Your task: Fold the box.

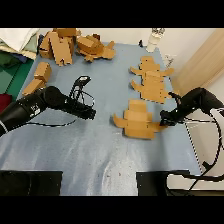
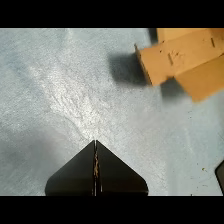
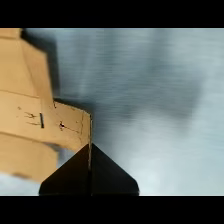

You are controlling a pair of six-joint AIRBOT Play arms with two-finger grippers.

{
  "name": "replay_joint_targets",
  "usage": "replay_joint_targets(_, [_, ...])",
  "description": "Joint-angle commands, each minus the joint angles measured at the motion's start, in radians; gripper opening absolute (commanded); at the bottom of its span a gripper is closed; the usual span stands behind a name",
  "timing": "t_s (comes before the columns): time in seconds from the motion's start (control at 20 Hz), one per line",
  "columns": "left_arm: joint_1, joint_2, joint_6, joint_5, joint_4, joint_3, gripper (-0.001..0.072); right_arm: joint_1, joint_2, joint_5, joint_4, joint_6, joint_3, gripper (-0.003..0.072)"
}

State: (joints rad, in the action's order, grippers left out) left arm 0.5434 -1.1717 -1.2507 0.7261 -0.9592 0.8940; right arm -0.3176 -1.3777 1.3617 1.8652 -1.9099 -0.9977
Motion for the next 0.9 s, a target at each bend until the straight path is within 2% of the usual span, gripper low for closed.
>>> replay_joint_targets(0.0, [-0.004,0.000,-0.034,0.016,0.009,0.000,0.0014,0.057,-0.005,0.034,0.205,-0.053,0.002,0.0003])
replay_joint_targets(0.15, [-0.033,0.000,-0.084,0.060,0.009,0.000,0.0015,0.185,-0.005,-0.024,0.258,-0.033,0.032,0.0002])
replay_joint_targets(0.5, [-0.138,0.000,-0.110,0.235,0.008,0.000,0.0014,0.509,-0.003,-0.275,0.257,0.071,0.093,0.0002])
replay_joint_targets(0.65, [-0.146,0.000,-0.108,0.253,-0.012,0.000,0.0014,0.589,-0.003,-0.299,0.225,0.115,0.094,0.0002])
replay_joint_targets(0.85, [-0.148,0.000,-0.112,0.255,-0.046,-0.003,0.0014,0.620,-0.002,-0.322,0.176,0.166,0.122,0.0002])
